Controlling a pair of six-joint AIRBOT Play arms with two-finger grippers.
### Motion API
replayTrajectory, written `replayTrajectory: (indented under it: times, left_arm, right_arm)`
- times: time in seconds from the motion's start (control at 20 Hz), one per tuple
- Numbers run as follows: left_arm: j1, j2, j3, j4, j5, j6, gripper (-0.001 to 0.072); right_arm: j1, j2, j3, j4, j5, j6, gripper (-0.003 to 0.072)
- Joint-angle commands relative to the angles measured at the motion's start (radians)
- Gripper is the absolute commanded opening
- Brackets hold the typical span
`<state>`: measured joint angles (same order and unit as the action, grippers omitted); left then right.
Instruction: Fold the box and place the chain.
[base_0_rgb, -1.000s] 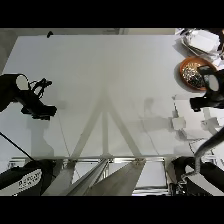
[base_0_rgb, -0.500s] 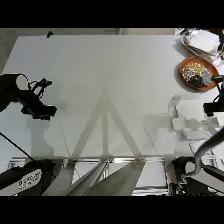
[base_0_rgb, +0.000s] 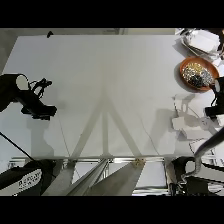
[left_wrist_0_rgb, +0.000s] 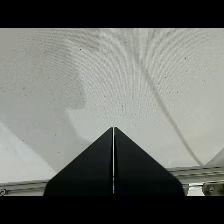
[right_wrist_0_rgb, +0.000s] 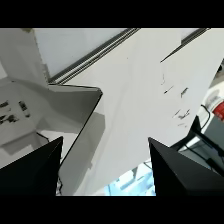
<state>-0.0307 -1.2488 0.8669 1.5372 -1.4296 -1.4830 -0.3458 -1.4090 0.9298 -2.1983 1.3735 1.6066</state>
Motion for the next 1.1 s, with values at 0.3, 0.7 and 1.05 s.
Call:
replayTrajectory:
  times: [0.3, 0.7, 1.05]
  left_arm:
    - [0.001, 0.001, 0.000, 0.000, 0.000, 0.000, 0.0013]
    - [0.001, 0.001, 0.000, 0.000, 0.000, 0.000, 0.0013]
    - [0.001, 0.001, 0.000, 0.000, 0.000, 0.000, 0.0013]
  right_arm:
    - [-0.059, -0.008, 0.000, 0.119, -0.042, -0.027, 0.0008]
    - [0.063, 0.198, -0.079, 0.592, -0.159, -0.223, 0.0007]
    - [0.340, 0.532, -0.415, 0.977, -0.430, -0.325, 0.0007]
